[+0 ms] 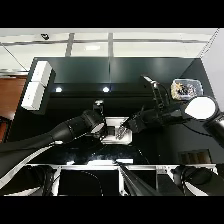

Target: Fold the box and place the chain.

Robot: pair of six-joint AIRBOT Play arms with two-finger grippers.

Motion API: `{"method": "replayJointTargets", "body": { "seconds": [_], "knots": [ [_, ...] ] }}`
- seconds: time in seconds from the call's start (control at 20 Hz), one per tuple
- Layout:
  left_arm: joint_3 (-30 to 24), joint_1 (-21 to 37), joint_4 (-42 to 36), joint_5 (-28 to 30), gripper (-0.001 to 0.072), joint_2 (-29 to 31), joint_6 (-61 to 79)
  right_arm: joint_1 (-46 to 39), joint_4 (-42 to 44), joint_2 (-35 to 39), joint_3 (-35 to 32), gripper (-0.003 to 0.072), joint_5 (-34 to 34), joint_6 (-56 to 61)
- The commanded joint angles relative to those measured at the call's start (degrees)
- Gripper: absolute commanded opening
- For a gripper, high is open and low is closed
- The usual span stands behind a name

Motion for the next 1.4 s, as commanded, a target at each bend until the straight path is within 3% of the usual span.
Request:
{"method": "replayJointTargets", "body": {
  "seconds": [0.0, 0.95, 1.0, 1.05, 1.1, 1.2, 1.35],
  "knots": [
    [0.0, 0.0, 0.0, 0.0, 0.0027, 0.0, 0.0, 0.3, -2.4, -1.0, -0.4, 0.0005, -0.2, 0.1],
    [0.0, 0.0, 0.0, 0.0, 0.0027, 0.0, 0.0, 2.0, -6.8, -4.6, -0.5, 0.0014, -1.8, 2.6],
    [0.0, 0.0, 0.0, 0.0, 0.0027, 0.0, 0.0, 2.4, -6.8, -5.0, -0.5, 0.0049, -1.7, 2.6],
    [0.0, 0.0, 0.0, -0.1, 0.0027, 0.0, 0.0, 2.5, -6.9, -5.0, -0.4, 0.0162, -1.5, 2.6],
    [0.0, 0.0, 0.0, -0.1, 0.0027, 0.0, 0.0, 2.4, -7.0, -5.0, -0.4, 0.0172, -0.9, 2.6],
    [0.0, 0.0, 0.0, -0.1, 0.0027, 0.0, 0.0, 0.7, -8.0, -5.0, -0.1, 0.0334, 1.9, 2.6],
    [0.0, 0.0, 0.0, -0.1, 0.0027, 0.0, 0.0, -5.2, -11.4, -3.1, 2.6, 0.0334, 10.4, 2.6]
  ]
}}
